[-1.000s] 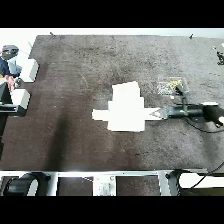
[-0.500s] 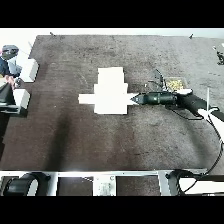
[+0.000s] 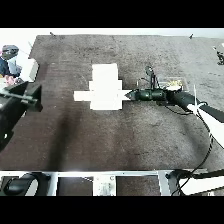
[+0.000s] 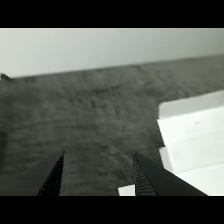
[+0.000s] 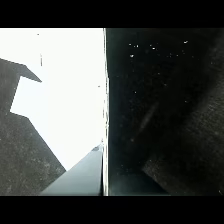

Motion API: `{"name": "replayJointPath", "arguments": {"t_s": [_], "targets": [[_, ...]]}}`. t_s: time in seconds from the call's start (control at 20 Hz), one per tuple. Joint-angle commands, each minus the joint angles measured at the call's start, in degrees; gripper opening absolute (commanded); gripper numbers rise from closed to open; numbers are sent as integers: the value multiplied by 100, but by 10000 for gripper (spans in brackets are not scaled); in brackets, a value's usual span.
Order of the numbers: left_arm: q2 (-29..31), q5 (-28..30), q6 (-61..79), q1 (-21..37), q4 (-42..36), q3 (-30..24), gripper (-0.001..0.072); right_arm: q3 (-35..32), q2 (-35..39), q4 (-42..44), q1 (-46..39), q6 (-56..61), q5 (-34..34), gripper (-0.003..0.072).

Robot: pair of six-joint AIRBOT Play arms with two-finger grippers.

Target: Fold the box and place the chain.

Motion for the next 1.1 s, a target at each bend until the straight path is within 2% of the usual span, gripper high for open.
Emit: {"name": "replayJointPath", "arguments": {"t_s": [0.0, 0.15, 0.35, 0.55, 0.6, 0.65, 0.7, 0.75, 0.85, 1.05], "targets": [[-1506, -505, 28, 2, -50, 881, 453, 37, -103, 87, 48, -225, 17, 9], [-2796, -1054, 24, 2, -50, 1853, 453, 37, -103, 83, 48, -356, 13, 8], [-4389, -2079, -4, 2, -48, 3200, 453, 31, -105, 63, 48, -459, 13, 8], [-5873, -3309, -181, 2, 0, 4513, 454, -7, -105, 63, 48, -485, 15, 8], [-6247, -3672, -245, 2, 90, 4865, 466, -7, -105, 66, 48, -487, 15, 8], [-6581, -4079, -343, 2, 184, 5200, 516, -7, -103, 66, 48, -485, 39, 8], [-6942, -4535, -452, 2, 249, 5567, 516, -7, -105, 61, 48, -487, 61, 9], [-7257, -4883, -514, 2, 269, 5886, 541, -7, -105, 63, 48, -485, 59, 9], [-7796, -5289, -656, 0, 313, 6474, 543, -7, -105, 66, 48, -503, 57, 9], [-8456, -5731, -894, 0, 688, 7270, 543, -7, -105, 66, 48, -503, 57, 8]]}}
